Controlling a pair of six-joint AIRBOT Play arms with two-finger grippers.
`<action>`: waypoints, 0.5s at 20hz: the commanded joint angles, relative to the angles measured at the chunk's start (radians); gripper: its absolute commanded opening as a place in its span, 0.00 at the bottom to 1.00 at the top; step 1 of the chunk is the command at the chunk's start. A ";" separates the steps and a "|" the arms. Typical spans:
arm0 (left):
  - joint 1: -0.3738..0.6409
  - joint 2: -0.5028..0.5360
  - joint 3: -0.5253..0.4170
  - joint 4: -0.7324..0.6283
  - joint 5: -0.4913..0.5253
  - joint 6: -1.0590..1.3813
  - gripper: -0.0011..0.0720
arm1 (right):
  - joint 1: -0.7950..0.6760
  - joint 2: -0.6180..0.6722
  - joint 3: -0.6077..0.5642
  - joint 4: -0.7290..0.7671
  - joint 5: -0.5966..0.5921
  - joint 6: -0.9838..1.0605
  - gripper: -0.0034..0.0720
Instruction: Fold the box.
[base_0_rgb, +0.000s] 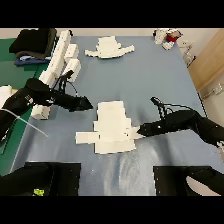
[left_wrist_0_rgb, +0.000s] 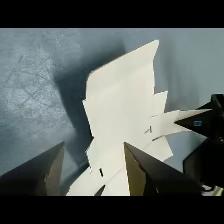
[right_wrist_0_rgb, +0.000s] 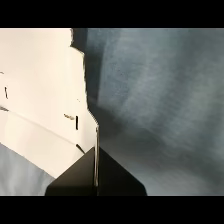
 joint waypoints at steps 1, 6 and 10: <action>0.040 -0.139 0.005 -0.129 -0.086 0.143 0.78 | 0.029 0.048 -0.041 0.010 0.033 -0.008 0.04; 0.039 -0.366 0.052 -0.280 -0.177 0.314 0.63 | 0.040 0.048 -0.041 0.014 0.054 -0.006 0.05; 0.018 -0.482 0.145 -0.272 -0.246 0.317 0.63 | 0.040 0.048 -0.041 0.013 0.055 -0.006 0.05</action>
